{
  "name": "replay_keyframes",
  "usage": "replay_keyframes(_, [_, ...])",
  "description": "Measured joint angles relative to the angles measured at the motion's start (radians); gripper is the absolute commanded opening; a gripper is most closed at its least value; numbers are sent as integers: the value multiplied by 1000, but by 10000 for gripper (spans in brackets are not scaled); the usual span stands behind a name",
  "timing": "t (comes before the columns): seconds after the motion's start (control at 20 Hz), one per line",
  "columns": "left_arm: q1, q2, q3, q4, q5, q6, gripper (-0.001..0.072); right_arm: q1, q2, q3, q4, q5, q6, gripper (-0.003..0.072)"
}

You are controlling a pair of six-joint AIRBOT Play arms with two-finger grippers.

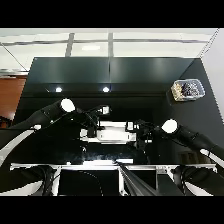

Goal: Fold the box and place the chain.

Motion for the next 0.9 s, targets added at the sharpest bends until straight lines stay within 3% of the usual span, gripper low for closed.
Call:
replay_keyframes(0.45, [0,0,0,-1,0,-1,29,16,-18,0,-11,-36,-4,625])
replay_keyframes(0.5, [0,0,0,-1,0,0,29,17,-18,0,-14,-38,-4,473])
replay_keyframes(0.6, [0,0,0,-1,0,1,35,19,-19,0,-18,-40,-3,436])
replay_keyframes(0.65, [0,0,0,-1,0,1,137,20,-19,0,-19,-40,-2,414])
replay_keyframes(0.7, [0,0,0,8,3,-2,361,21,-20,0,-18,-41,0,339])
replay_keyframes(0.75, [1,2,3,10,0,-3,479,21,-21,1,-21,-39,-2,306])
replay_keyframes(0.9, [1,36,28,50,-16,-40,484,21,-20,0,-23,-39,-2,307])
